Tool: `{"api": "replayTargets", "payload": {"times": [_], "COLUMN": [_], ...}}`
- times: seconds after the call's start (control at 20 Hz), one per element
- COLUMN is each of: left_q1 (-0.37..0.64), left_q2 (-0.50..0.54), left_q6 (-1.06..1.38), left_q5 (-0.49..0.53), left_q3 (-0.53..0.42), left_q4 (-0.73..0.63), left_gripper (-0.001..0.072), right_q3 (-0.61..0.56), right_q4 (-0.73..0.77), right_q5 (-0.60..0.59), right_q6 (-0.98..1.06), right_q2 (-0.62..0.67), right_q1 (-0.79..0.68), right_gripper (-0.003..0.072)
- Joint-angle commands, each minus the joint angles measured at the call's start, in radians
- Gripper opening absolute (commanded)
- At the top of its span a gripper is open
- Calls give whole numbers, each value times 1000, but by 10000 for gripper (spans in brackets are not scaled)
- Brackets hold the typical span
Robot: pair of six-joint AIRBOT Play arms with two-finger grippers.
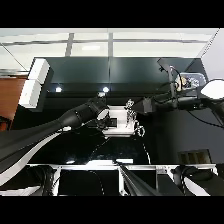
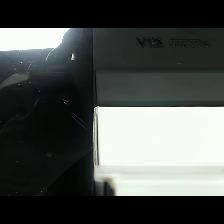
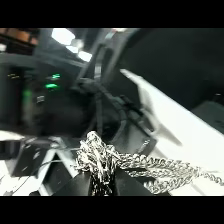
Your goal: Fold the box and place the chain.
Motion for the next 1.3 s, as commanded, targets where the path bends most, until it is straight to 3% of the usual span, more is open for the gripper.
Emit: {"api": "replayTargets", "payload": {"times": [0.0, 0.25, 0.35, 0.6, 0.75, 0.9, 0.95, 1.0, 1.25], "left_q1": [0, 0, 0, 0, 0, 0, 0, 0, 0], "left_q2": [0, 0, 0, 0, 0, 0, 0, 0, 0], "left_q6": [0, 0, 0, 0, 0, 0, 0, 0, 0], "left_q5": [0, 0, 0, 0, 0, 0, 1, 1, 0], "left_q3": [0, 0, 0, 0, 0, 0, 0, 0, 0], "left_q4": [0, 0, 0, 0, 1, 1, 0, 1, 1], "left_gripper": [29, 29, 29, 29, 29, 29, 29, 29, 29], "right_q3": [-22, -106, -117, -116, -129, -255, -315, -377, -532], "right_q4": [-30, -77, -79, -134, -356, -454, -430, -405, -405], "right_q5": [-46, -154, -149, 10, 114, 73, 26, -40, -338], "right_q6": [-3, -11, -10, -11, -41, -191, -234, -299, -795], "right_q2": [-38, -79, -78, 1, 111, 185, 183, 183, 183], "right_q1": [30, 104, 103, -61, -208, -251, -242, -222, -19], "right_gripper": [16, 20, 278, 277, 277, 279, 467, 714, 715]}}
